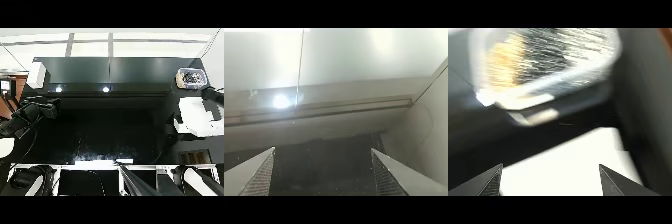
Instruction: Fold the box and place the chain.
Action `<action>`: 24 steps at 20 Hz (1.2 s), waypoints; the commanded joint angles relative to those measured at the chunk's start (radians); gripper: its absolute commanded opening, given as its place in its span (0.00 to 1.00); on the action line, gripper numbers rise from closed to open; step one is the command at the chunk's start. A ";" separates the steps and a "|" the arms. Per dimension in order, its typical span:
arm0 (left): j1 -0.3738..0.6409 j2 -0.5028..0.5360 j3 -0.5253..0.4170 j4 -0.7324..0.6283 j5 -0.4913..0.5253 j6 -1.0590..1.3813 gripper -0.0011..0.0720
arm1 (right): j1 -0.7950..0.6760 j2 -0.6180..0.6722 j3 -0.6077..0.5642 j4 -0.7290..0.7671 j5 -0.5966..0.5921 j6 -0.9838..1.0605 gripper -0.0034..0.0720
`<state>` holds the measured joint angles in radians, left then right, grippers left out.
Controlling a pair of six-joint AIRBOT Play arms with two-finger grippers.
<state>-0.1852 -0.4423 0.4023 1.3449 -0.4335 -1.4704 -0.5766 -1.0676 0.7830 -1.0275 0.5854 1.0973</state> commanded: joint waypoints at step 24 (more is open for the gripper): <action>0.000 -0.027 0.000 -0.027 -0.047 -0.001 0.98 | -0.381 -0.574 0.545 -0.051 0.854 -0.290 0.06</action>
